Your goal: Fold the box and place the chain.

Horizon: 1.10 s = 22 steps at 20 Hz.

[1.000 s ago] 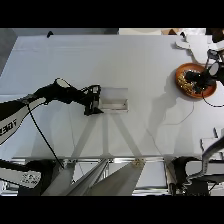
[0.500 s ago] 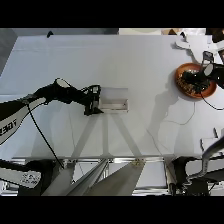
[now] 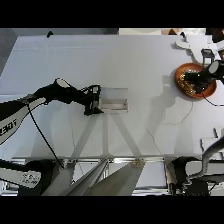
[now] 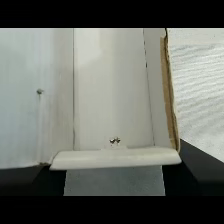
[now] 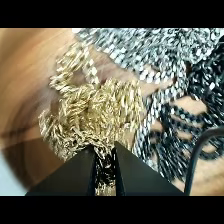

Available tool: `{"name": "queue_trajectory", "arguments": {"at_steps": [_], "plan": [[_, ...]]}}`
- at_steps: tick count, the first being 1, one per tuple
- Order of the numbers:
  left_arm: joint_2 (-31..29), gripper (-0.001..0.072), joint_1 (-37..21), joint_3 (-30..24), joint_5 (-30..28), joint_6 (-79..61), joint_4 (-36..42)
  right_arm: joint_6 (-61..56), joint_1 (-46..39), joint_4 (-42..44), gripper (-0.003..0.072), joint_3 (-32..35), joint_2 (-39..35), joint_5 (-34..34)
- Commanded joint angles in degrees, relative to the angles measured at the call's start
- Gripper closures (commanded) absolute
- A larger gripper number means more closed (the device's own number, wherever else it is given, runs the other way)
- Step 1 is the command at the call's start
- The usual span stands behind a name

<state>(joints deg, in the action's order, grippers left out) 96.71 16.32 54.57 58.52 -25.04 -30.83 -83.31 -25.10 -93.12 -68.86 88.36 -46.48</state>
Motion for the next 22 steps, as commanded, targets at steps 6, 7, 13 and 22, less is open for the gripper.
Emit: {"name": "queue_trajectory", "arguments": {"at_steps": [6,7,13,22], "plan": [[0.0,0.0431,-0.02,0.02,0.0,-0.02,-0.02,12.57,5.27,7.21,0.0679,-0.04,-12.66,-13.09],[0.0,0.0431,-0.02,0.02,0.0,-0.02,0.0,13.27,7.26,7.56,0.0679,-0.04,-13.49,-14.69],[0.0,0.0431,-0.02,0.02,-0.02,-0.02,-0.02,12.94,21.68,7.63,0.0679,-0.04,-15.23,-20.55],[0.0,0.0431,-0.02,0.02,0.0,0.0,-0.02,7.67,41.51,8.09,0.0678,-0.04,-15.23,-17.7]]}}
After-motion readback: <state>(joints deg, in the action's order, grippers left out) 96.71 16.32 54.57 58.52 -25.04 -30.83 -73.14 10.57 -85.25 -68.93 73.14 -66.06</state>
